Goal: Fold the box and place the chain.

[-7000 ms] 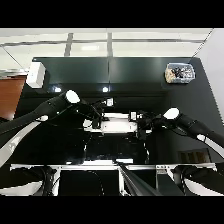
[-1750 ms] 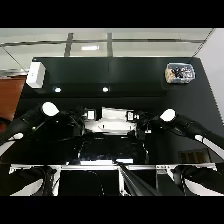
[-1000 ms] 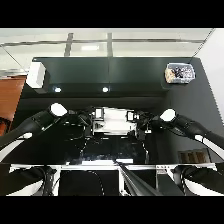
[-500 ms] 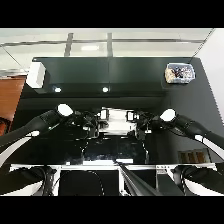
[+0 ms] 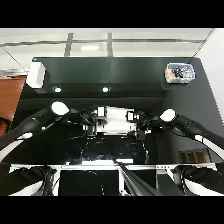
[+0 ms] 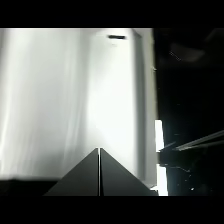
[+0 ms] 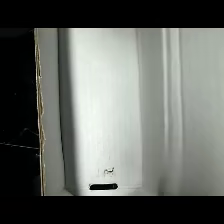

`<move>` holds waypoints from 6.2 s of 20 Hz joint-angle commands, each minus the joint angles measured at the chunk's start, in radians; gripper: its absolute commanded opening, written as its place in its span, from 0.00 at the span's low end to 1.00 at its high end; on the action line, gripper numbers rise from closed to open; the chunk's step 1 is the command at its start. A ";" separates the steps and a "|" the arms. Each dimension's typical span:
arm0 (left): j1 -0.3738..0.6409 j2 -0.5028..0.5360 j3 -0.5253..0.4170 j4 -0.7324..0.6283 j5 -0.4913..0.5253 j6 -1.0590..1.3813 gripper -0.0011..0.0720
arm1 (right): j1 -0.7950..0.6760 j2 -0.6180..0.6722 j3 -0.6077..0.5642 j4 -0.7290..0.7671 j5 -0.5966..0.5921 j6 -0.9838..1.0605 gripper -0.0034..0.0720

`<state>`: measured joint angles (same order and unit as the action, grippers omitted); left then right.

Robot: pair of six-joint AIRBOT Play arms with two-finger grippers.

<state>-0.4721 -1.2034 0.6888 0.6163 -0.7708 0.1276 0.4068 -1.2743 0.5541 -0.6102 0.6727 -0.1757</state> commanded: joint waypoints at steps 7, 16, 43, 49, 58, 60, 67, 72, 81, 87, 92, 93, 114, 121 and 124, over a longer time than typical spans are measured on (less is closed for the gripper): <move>0.336 0.191 0.002 0.504 -0.105 -1.307 0.05 | 0.000 0.000 -0.001 0.000 0.000 0.000 0.07; 0.536 -0.247 -0.047 -0.103 -0.414 -1.118 0.05 | 0.000 0.000 -0.001 0.000 0.000 0.000 0.07; 0.184 -0.295 0.245 0.077 -0.530 -1.295 0.67 | 0.000 0.000 -0.001 0.000 0.000 0.000 0.07; 0.114 -0.288 0.310 0.093 -0.470 -1.435 0.54 | 0.000 0.000 -0.001 0.000 0.000 0.000 0.07; 0.047 -0.288 0.318 0.206 -0.366 -1.585 0.54 | 0.000 0.000 -0.001 0.000 0.000 0.000 0.07; 0.046 -0.288 0.319 0.225 -0.365 -1.603 0.54 | 0.000 0.000 -0.001 0.000 0.000 0.000 0.07; -0.001 -0.288 0.319 0.314 -0.337 -1.687 0.49 | 0.000 0.000 -0.001 0.000 0.000 0.000 0.07; -0.093 -0.288 0.320 0.522 -0.310 -1.867 0.49 | 0.000 0.000 -0.001 0.000 0.000 0.000 0.07; -0.279 -0.304 0.405 0.848 -0.341 -2.252 0.49 | 0.000 0.000 -0.001 0.000 0.000 0.000 0.07; -0.336 -0.320 0.417 0.882 -0.336 -2.388 0.49 | 0.000 0.000 -0.001 0.000 0.000 0.000 0.07; -0.336 -0.327 0.418 0.846 -0.329 -2.422 0.21 | 0.000 0.000 -0.001 0.000 0.000 0.000 0.07; -0.336 -0.329 0.418 0.840 -0.330 -2.422 0.17 | 0.000 0.000 -0.001 0.000 0.000 0.000 0.07; -0.336 -0.369 0.457 0.863 -0.371 -2.429 0.04 | 0.000 0.000 -0.001 0.000 0.000 0.000 0.07; -0.335 -0.369 0.457 0.863 -0.363 -2.428 0.05 | 0.000 0.000 -0.001 0.004 0.000 0.000 0.07; -0.335 -0.369 0.457 0.863 -0.363 -2.428 0.05 | 0.000 0.000 -0.001 0.006 0.000 -0.001 0.07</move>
<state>-0.8074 -1.5711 1.1461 1.4803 -1.1378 -2.3009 0.4068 -1.2743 0.5541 -0.6086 0.6724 -0.1772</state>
